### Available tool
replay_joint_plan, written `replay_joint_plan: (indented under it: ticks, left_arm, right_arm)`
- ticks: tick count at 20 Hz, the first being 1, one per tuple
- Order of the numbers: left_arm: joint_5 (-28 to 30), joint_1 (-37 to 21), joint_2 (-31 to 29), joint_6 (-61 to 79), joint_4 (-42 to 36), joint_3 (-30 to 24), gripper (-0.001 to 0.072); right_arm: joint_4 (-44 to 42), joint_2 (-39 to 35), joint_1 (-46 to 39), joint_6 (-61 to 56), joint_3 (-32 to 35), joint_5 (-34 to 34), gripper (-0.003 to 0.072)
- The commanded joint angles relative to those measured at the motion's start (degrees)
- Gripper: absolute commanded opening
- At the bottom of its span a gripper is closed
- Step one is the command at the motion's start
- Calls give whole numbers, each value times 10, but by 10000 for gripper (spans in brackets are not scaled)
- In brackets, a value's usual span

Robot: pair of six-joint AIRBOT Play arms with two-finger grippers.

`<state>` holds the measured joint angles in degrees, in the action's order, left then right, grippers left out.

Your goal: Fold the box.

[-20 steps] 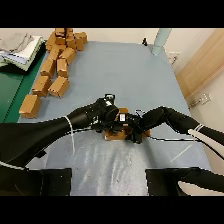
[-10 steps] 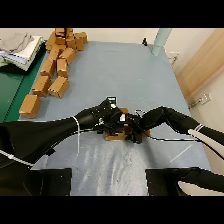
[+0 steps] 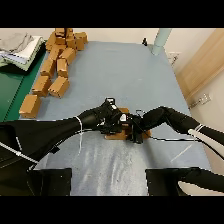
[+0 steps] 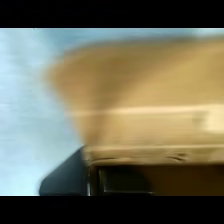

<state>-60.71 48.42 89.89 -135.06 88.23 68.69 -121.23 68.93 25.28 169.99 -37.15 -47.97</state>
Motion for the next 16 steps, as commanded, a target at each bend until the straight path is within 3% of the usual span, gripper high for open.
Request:
replay_joint_plan:
  ticks: [1,8,9,10,11,16]
  left_arm:
    - [1,1,1,7,-8,1,13]
    - [1,1,1,6,-14,1,16]
    - [1,1,1,7,-17,1,160]
    - [0,1,1,6,-21,1,464]
    - [-5,0,1,6,-30,2,558]
    - [-37,-7,0,6,-38,18,557]
  right_arm:
    - [0,0,1,2,0,4,511]
    - [0,0,1,2,0,4,511]
    - [0,0,1,2,0,4,511]
    - [0,0,1,2,0,4,511]
    - [0,0,1,2,0,4,511]
    - [0,0,1,2,0,4,511]
